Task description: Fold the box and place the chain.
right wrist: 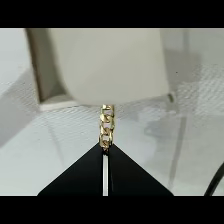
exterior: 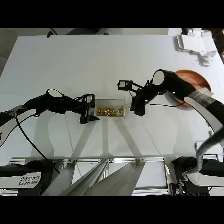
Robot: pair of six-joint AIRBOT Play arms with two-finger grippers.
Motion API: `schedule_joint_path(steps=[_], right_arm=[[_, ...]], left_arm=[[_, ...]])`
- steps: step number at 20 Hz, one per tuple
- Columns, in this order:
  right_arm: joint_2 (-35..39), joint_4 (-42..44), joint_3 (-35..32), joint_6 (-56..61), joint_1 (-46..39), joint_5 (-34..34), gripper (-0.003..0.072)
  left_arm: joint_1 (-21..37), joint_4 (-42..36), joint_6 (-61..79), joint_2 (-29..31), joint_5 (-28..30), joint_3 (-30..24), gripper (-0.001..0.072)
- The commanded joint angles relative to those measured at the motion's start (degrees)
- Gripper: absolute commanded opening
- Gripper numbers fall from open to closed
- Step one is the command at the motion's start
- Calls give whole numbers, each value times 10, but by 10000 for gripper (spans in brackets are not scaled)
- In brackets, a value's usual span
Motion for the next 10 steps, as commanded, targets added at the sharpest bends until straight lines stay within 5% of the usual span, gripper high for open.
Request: schedule_joint_path(steps=[1, 4, 7, 10], right_arm=[[22, -14, 40, 76, 28, 65, 8], [22, 15, 79, 80, 49, 72, 29], [22, 26, 114, 101, 56, 72, 196], [21, 27, 150, 127, 56, 71, 201]], left_arm=[[0, 0, 0, 0, 0, 0, 277], [0, 0, 0, 0, 0, 0, 277], [0, 0, 0, 0, 0, 0, 277], [0, 0, 0, 0, 0, 0, 277]])
